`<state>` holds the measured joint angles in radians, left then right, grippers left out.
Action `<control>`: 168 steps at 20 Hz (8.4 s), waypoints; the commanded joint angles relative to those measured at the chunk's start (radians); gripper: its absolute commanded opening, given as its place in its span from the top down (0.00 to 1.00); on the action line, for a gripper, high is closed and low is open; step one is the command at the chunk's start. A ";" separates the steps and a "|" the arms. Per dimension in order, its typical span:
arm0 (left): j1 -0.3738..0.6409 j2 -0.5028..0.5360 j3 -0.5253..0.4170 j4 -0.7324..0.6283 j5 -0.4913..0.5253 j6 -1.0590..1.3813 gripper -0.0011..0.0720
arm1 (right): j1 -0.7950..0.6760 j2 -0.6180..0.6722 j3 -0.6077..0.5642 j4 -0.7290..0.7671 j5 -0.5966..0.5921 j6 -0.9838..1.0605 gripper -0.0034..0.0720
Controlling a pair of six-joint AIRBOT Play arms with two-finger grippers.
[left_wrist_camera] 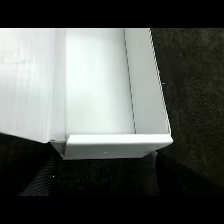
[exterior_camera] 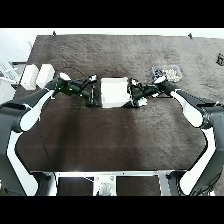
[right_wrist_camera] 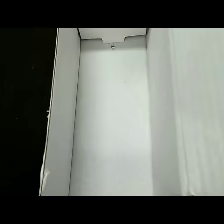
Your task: Fold the box and place the chain.
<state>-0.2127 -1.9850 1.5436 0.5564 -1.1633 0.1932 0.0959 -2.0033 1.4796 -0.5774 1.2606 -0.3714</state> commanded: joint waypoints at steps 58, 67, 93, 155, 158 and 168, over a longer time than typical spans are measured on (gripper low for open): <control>-0.061 -0.031 0.002 -0.045 0.129 0.082 0.01 | 0.002 0.000 0.001 -0.003 0.008 -0.003 0.17; -0.013 -0.056 0.000 -0.111 0.053 0.106 0.02 | 0.002 0.000 0.001 -0.003 0.008 -0.003 0.17; -0.061 -0.071 0.001 -0.175 0.151 0.156 0.02 | 0.002 0.000 0.001 -0.003 0.008 -0.003 0.17; -0.072 -0.078 0.001 -0.179 0.159 0.182 0.52 | -0.076 0.001 0.001 0.027 0.067 0.006 0.00; -0.072 -0.078 0.001 -0.179 0.159 0.182 0.52 | -0.099 0.007 0.001 0.024 0.087 0.024 0.00; -0.072 -0.078 0.001 -0.179 0.159 0.182 0.52 | -0.255 0.141 0.001 0.079 0.177 0.023 0.00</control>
<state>-0.2836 -2.0632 1.5448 0.3759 -1.0016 0.3737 -0.1265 -1.9034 1.4803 -0.5476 1.3808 -0.3496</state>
